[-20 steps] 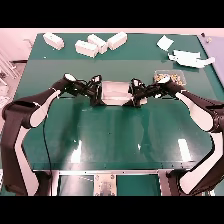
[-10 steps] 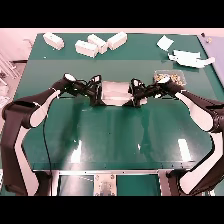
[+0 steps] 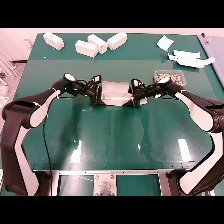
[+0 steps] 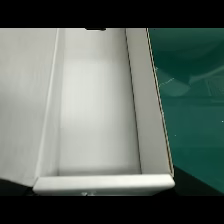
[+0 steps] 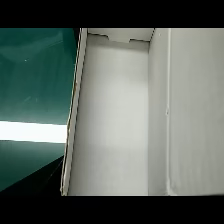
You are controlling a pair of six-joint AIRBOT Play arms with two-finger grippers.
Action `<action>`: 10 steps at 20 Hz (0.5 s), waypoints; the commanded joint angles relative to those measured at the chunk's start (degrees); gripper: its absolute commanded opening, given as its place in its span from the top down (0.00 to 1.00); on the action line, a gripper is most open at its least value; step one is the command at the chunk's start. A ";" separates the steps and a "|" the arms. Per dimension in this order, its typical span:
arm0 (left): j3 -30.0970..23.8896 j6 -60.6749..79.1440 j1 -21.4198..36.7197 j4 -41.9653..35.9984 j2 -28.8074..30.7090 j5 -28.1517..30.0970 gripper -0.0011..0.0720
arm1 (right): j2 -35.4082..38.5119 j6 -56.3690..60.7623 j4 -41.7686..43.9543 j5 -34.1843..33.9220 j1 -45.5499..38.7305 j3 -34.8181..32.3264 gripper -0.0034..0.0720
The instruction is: Fold the box and place the chain.
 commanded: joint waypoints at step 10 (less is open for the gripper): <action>-0.02 0.04 -0.04 0.02 0.04 0.07 0.42 | 7.26 0.66 -0.50 1.66 -6.16 0.52 0.00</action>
